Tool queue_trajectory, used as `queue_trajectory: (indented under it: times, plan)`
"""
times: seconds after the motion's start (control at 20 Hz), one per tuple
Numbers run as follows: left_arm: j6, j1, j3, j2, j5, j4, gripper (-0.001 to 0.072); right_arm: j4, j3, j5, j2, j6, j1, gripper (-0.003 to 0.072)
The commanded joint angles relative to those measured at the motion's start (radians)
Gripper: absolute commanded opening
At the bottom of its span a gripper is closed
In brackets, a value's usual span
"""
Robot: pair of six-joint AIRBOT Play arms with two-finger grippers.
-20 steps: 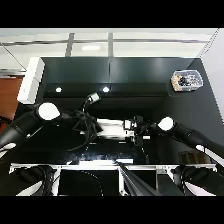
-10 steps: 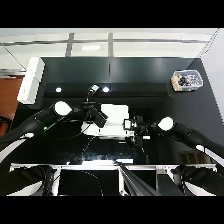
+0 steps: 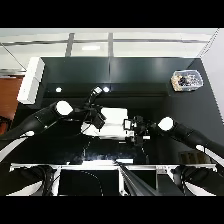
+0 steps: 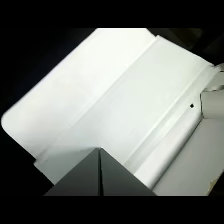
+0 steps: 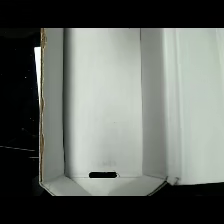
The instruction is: Fold the box and place the chain.
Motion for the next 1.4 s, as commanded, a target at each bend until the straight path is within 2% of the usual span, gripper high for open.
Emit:
queue_trajectory:
  times: [0.0,0.2,0.3,0.35,0.45,0.55,0.65,0.7,1.0,1.15,1.35]
  plan:
    - [-0.007,0.048,0.042,0.076,-0.005,0.069,0.0025,0.000,0.000,-0.001,0.000,0.001,0.001,0.0201]
    - [0.022,0.184,0.011,0.269,-0.120,0.135,0.0026,0.000,0.000,-0.001,0.000,0.001,0.001,0.0201]
    - [0.106,0.273,-0.055,0.340,-0.130,0.042,0.0028,0.000,0.000,-0.001,0.000,0.001,0.001,0.0201]
    - [0.190,0.306,-0.089,0.351,-0.177,-0.034,0.0028,0.000,0.000,-0.001,0.000,0.001,0.001,0.0201]
    - [0.373,0.337,-0.128,0.328,-0.375,-0.129,0.0028,0.000,0.000,-0.001,0.000,0.001,0.001,0.0201]
    - [0.376,0.334,-0.135,0.276,-0.473,-0.234,0.0029,0.000,0.000,-0.001,0.000,0.001,0.001,0.0201]
    - [0.389,0.328,-0.135,0.225,-0.443,-0.373,0.0029,0.000,0.000,-0.001,0.000,0.001,0.001,0.0201]
    - [0.436,0.325,-0.135,0.203,-0.431,-0.401,0.0029,0.000,0.000,0.000,0.000,0.001,0.001,0.0201]
    - [0.474,0.273,-0.135,0.074,-0.499,-0.338,0.0026,0.000,0.000,-0.001,0.000,0.001,0.001,0.0201]
    - [0.462,0.264,-0.135,0.040,-0.497,-0.300,0.0026,0.000,0.000,-0.001,0.000,0.001,0.001,0.0201]
    - [0.414,0.264,-0.137,0.014,-0.459,-0.185,0.0026,0.000,0.000,-0.001,0.000,0.001,0.001,0.0201]
